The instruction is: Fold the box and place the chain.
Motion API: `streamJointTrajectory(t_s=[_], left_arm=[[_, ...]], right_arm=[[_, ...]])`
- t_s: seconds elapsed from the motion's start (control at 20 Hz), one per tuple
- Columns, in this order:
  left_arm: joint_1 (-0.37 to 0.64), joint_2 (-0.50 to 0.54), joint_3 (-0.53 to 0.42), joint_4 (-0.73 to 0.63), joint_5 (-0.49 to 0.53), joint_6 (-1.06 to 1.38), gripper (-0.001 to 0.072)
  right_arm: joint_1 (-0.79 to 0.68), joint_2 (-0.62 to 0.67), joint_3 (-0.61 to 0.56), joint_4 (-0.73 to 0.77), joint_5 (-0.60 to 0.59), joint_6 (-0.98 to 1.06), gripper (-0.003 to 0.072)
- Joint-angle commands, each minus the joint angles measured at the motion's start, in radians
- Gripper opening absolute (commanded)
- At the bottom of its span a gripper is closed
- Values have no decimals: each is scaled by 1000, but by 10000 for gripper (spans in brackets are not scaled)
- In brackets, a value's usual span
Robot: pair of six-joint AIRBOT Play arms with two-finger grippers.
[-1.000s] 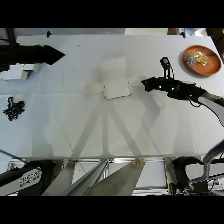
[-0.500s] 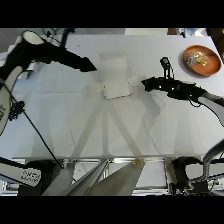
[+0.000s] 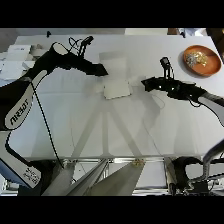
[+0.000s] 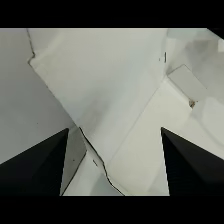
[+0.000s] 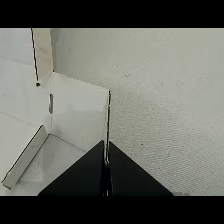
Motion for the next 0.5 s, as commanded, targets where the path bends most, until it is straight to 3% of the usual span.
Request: streamJointTrajectory(t_s=[0.0,0.45], left_arm=[[-9,-9,2,-3,111,-10,642],[33,-10,2,-2,114,53,642]], right_arm=[[1,0,0,0,0,0,15],[1,0,0,0,0,0,15]])
